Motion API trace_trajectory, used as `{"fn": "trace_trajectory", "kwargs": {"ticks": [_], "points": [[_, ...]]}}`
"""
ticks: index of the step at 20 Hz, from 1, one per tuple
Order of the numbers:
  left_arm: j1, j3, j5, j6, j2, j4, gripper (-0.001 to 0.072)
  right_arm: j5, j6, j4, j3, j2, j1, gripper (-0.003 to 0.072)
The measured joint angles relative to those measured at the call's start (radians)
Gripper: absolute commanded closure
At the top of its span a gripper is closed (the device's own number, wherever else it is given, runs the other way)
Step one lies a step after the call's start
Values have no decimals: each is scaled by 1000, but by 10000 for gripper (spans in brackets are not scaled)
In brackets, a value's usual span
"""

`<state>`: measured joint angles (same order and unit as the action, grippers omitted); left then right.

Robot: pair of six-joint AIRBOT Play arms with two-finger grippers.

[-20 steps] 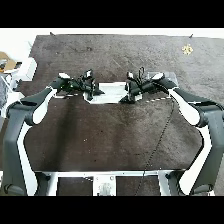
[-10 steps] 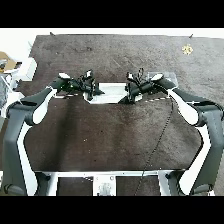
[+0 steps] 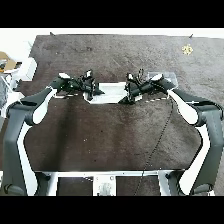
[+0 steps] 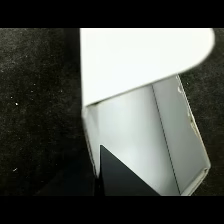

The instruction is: Fold the box and place the chain.

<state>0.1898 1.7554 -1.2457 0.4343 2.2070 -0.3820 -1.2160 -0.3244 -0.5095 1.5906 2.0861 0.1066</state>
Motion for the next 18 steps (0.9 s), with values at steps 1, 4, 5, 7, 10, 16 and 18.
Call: {"fn": "trace_trajectory", "kwargs": {"ticks": [1,4,5,7,10,16,18], "points": [[0,0,0,0,0,0,699,0,-6,0,0,1,0,85],[0,0,0,0,0,0,699,0,-14,-7,0,2,0,15],[0,0,0,0,0,0,699,0,-14,-13,0,2,0,28],[0,0,0,0,0,0,700,1,-15,-23,0,2,0,102],[0,0,0,0,0,0,699,2,-16,-29,0,2,0,100],[0,0,0,0,0,0,699,18,-16,-39,0,2,0,96],[0,0,0,0,0,0,700,20,-16,-40,0,2,0,96]]}}
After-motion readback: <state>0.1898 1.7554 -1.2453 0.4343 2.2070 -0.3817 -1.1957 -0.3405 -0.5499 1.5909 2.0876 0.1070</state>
